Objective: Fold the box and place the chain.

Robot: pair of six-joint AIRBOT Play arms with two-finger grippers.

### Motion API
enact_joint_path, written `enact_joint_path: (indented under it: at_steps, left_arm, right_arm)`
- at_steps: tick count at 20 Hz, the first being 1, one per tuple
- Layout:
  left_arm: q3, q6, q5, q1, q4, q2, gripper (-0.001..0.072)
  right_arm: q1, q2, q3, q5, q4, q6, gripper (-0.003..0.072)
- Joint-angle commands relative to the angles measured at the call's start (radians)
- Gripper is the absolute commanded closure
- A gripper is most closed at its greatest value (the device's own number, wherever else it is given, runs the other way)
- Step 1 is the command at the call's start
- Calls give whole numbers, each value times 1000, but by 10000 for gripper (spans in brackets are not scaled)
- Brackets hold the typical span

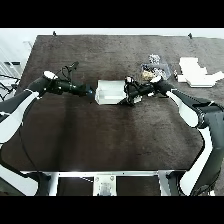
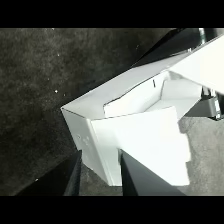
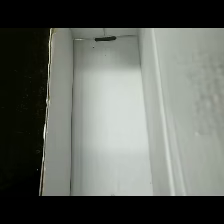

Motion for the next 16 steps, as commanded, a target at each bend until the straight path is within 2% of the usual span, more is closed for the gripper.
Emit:
enact_joint_path:
  at_steps: [1,3,9,10,11,16]
  left_arm:
    - [8,-29,-7,-1,0,2,421]
    - [8,-30,-7,-4,0,2,393]
    - [8,-54,4,-31,17,2,392]
    - [8,-54,11,-37,18,3,358]
    - [8,-56,22,-42,24,2,286]
    - [8,-109,29,-45,54,3,287]
  right_arm:
    - [1,0,0,0,0,0,103]
    - [0,0,0,0,0,0,103]
    - [1,0,0,0,0,0,103]
    - [1,0,0,0,0,0,103]
    - [1,0,0,0,0,0,103]
    - [1,0,0,0,0,0,103]
